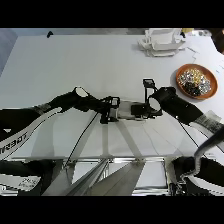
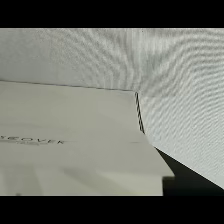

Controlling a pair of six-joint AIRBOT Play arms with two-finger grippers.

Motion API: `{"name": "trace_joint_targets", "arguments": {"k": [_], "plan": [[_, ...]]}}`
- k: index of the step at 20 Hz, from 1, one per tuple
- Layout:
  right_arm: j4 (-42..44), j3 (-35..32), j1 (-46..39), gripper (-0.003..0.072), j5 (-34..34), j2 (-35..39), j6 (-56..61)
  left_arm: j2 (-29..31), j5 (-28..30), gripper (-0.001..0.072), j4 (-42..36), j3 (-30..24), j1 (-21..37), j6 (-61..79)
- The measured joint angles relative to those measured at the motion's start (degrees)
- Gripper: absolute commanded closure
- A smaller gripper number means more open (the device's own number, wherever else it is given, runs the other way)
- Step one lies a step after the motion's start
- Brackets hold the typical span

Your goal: Fold the box and place the chain.

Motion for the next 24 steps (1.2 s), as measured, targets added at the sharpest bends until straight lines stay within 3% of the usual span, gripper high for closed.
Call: {"name": "trace_joint_targets", "arguments": {"k": [6, 12, 17, 21, 23, 24], "plan": [[-1.4, 0.5, 0.6, 0.0281, 1.5, -3.0, 0.7, 0.0, 0.0, 0.0504, 0.0, 0.0, 0.0, 0.1], [-2.1, 0.5, -0.2, 0.0373, 2.1, -4.7, 0.8, 0.0, 0.0, 0.0504, 0.0, 0.0, 0.0, 0.1], [-2.7, 0.5, -0.7, 0.0671, 2.7, -4.9, 0.9, 0.0, 0.0, 0.0504, 0.0, 0.0, 0.0, -0.1], [-2.4, 0.5, -0.9, 0.0667, 2.2, -5.0, 1.0, 0.0, 0.0, 0.0504, 0.0, 0.0, 0.0, -0.1], [-2.4, 0.5, -0.8, 0.0471, 1.8, -5.0, 0.6, 0.0, 0.0, 0.0504, 0.0, 0.0, 0.0, 0.1], [-2.0, 0.5, -0.8, 0.0458, 1.3, -5.0, 0.6, 0.0, 0.0, 0.0504, 0.0, 0.0, 0.0, 0.1]]}}
